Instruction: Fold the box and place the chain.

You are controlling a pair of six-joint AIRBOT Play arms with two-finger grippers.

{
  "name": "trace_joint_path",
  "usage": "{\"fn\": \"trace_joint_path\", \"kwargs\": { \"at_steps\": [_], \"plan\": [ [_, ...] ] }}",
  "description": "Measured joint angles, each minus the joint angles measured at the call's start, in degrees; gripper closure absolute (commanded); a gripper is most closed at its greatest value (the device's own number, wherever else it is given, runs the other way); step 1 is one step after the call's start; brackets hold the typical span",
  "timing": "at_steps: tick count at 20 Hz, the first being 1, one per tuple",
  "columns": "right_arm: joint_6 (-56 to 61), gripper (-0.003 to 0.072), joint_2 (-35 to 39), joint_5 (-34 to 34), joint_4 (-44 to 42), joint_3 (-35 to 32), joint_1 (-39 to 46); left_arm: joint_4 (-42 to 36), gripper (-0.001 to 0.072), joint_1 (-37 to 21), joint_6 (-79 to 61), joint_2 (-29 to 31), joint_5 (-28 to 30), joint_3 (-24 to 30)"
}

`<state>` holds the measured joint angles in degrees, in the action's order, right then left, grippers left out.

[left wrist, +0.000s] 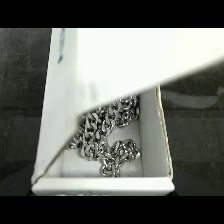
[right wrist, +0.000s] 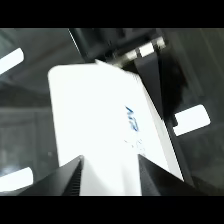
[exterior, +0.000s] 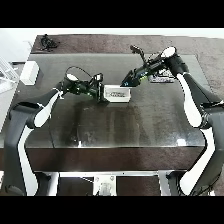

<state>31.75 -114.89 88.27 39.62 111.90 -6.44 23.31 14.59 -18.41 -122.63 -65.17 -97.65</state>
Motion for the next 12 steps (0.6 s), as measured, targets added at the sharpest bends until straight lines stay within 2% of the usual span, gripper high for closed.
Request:
{"fn": "trace_joint_path", "kwargs": {
  "at_steps": [12],
  "plan": [
    [-7.1,0.0233,0.0,-0.3,3.4,0.0,-2.3,0.0,0.0381,0.0,0.0,0.0,0.0,0.0]
  ]
}}
